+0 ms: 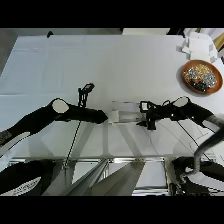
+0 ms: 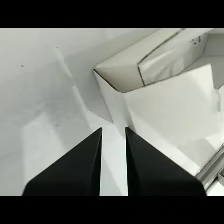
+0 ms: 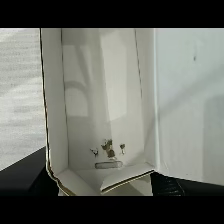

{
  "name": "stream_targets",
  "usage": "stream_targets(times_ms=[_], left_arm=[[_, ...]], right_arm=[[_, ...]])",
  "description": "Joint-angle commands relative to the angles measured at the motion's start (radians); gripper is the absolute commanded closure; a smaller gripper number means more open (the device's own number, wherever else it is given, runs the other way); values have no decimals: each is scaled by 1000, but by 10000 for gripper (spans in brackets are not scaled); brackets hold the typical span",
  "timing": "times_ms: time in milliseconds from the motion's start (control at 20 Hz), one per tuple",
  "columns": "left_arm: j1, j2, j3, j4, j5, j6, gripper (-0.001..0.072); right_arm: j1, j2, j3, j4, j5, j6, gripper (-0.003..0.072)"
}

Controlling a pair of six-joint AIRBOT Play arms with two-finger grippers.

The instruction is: Fold the box and place the chain.

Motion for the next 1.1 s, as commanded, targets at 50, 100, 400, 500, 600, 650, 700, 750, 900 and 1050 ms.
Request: stream_targets(times_ms=[50, 100, 400, 500, 600, 650, 700, 750, 900, 1050], left_arm=[[-22, 3, 5, -19, 21, -2, 496], [-22, 3, 6, -18, 20, -2, 496], [-17, 4, 7, -19, 19, -1, 478], [-17, 4, 7, -29, 19, -1, 417], [-17, 4, 10, -47, 19, -1, 416], [-19, 3, 16, -45, 19, -1, 415], [-21, 3, 23, -45, 19, -2, 407], [-26, 3, 32, -44, 19, -2, 335], [-40, 1, 47, -32, 26, -16, 313], [-51, -1, 55, 76, 26, -160, 280]], right_arm=[[0, 1, 0, 0, 0, 0, 291], [0, 0, 0, 0, 0, 0, 291], [0, 1, 0, 0, 0, 0, 291], [0, 0, 0, 0, 0, 0, 291], [0, 1, 0, 0, 0, 0, 291], [0, 0, 0, 0, 0, 0, 291], [0, 0, 0, 0, 0, 0, 291], [0, 1, 0, 0, 0, 0, 291], [0, 0, 0, 0, 0, 0, 291], [0, 0, 0, 0, 0, 0, 291]])
